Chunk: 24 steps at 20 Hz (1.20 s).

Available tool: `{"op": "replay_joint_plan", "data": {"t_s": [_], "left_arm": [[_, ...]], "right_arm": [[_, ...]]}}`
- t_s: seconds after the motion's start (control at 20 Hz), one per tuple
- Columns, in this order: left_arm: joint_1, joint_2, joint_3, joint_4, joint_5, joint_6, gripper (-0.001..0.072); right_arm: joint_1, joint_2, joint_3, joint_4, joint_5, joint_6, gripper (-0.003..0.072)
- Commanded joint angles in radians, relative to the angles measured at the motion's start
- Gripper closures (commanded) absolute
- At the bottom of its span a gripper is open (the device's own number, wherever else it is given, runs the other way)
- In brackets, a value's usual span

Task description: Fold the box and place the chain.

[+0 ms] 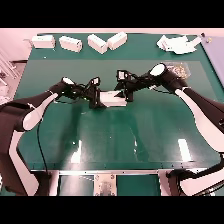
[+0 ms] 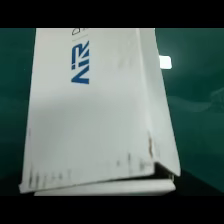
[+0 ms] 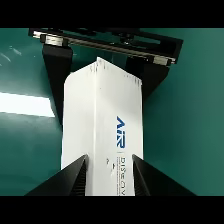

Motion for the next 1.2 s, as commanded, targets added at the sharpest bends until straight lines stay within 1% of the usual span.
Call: {"op": "replay_joint_plan", "data": {"t_s": [0.0, 0.65, 0.7, 0.8, 0.85, 1.0, 1.15], "left_arm": [[-0.001, 0.001, 0.0, 0.001, -0.004, 0.002, 0.0125], [-0.001, 0.001, 0.0, 0.001, -0.004, 0.002, 0.0125], [-0.001, 0.001, 0.0, 0.001, -0.004, 0.002, 0.0124], [-0.001, 0.001, 0.0, 0.002, -0.004, 0.002, 0.0125], [-0.001, 0.001, 0.0, 0.002, -0.004, 0.002, 0.0125], [-0.001, 0.001, 0.0, 0.001, -0.004, 0.002, 0.0124], [-0.001, 0.001, 0.0, 0.001, -0.004, 0.002, 0.0125]], "right_arm": [[0.0, 0.0, 0.024, 0.001, -0.008, 0.003, 0.0374], [-0.001, -0.025, 0.018, -0.003, -0.013, 0.003, 0.0382], [-0.001, -0.025, 0.018, -0.002, 0.011, 0.003, 0.0381], [-0.001, -0.025, 0.016, 0.002, 0.096, 0.003, 0.039], [-0.001, -0.025, 0.006, 0.01, 0.109, 0.012, 0.039], [-0.007, -0.026, -0.042, 0.031, 0.1, -0.003, 0.0389], [-0.027, -0.026, -0.072, 0.089, 0.095, -0.031, 0.039]]}}
